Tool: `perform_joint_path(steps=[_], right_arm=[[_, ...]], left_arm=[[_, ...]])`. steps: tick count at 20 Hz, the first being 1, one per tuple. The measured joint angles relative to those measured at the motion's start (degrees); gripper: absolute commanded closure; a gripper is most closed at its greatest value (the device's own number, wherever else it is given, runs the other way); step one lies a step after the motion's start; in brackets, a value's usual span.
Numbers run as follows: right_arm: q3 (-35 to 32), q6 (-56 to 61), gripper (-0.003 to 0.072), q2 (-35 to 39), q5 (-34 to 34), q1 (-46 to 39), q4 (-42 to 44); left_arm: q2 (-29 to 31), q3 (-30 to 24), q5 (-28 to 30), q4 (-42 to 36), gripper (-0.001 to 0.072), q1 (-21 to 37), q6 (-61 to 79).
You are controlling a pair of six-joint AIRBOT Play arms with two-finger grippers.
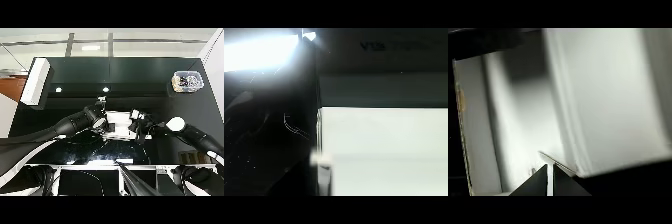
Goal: Fold the box and place the chain.
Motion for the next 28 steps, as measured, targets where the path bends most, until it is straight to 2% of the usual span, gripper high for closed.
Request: perform_joint_path(steps=[5,8,10,14,20,22,23,25,26,28], right_arm=[[0.76,31.82,0.0646,9.94,9.99,-14.34,-9.14],[-0.92,50.64,0.0646,12.13,16.28,-24.92,-13.25],[-3.37,58.53,0.0646,12.2,19.02,-29.24,-14.75],[-7.87,66.51,0.0646,9.75,20.81,-31.95,-12.33],[-9.92,65.88,0.0643,2.58,17.55,-25.4,-2.34],[-10.05,63.73,0.0517,1.27,16.06,-23.65,1.62],[-10.1,62.75,0.0414,0.9,15.69,-23.1,3.08],[-10.16,60.98,0.0142,0.35,15.8,-22.43,5.42],[-10.05,59.95,0.0071,0.28,16.39,-22.23,6.62],[-9.6,58.21,0.0062,0.02,17.75,-21.97,7.28]], left_arm=[[-0.13,0.04,-0.17,0.02,0.0679,0.0,0.04],[-0.13,0.04,-0.28,0.0,0.068,0.0,0.04],[-0.13,0.04,-0.31,0.02,0.068,0.0,0.02],[-0.15,0.04,-0.33,0.02,0.0679,0.0,0.02],[-0.15,0.04,-0.42,0.02,0.068,0.0,0.02],[-0.15,0.04,-0.44,0.0,0.0679,0.0,0.0],[-0.15,0.04,-0.46,0.0,0.0679,0.0,0.0],[-0.15,0.04,-0.46,0.0,0.068,0.0,0.0],[-0.15,0.04,-0.46,0.0,0.0679,0.0,0.0],[-0.15,0.04,-0.48,0.0,0.0679,0.0,0.0]])
